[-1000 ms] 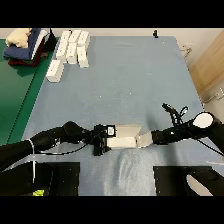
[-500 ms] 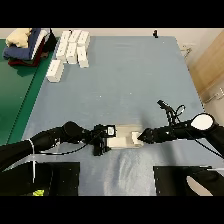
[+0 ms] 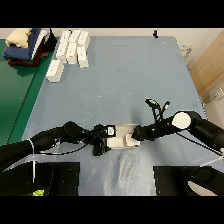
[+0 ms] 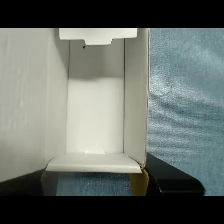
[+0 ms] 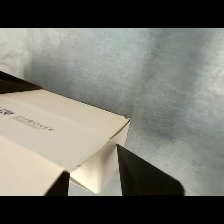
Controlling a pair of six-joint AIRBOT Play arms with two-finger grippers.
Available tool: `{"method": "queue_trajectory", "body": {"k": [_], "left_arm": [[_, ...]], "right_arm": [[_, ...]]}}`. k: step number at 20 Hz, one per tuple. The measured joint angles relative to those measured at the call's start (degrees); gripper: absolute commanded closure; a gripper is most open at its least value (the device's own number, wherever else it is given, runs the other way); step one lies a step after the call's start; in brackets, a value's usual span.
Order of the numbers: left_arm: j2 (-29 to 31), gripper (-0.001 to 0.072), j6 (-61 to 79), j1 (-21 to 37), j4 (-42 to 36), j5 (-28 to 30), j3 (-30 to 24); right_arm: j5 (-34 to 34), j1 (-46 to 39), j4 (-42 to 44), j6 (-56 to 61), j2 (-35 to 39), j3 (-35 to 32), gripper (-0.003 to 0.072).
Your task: Fold the box.
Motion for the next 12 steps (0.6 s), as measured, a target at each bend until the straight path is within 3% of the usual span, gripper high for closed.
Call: {"method": "queue_trajectory", "body": {"k": [5,8,11,12], "left_arm": [[0.0,0.0294,0.0,0.0,0.0,0.0,0.0],[0.0,0.0294,0.0,0.0,0.0,0.0,0.0],[0.0,0.0294,0.0,0.0,0.0,0.0,0.0],[0.0,0.0294,0.0,0.0,0.0,0.0,0.0]], "right_arm": [[3.5,10.0,-14.4,18.4,-6.1,5.9,0.0285],[5.9,14.3,-20.5,26.5,-9.9,8.3,0.0337],[7.9,16.4,-24.6,31.5,-13.0,10.2,0.0436],[8.4,16.8,-25.6,32.4,-13.9,10.6,0.0528]]}}
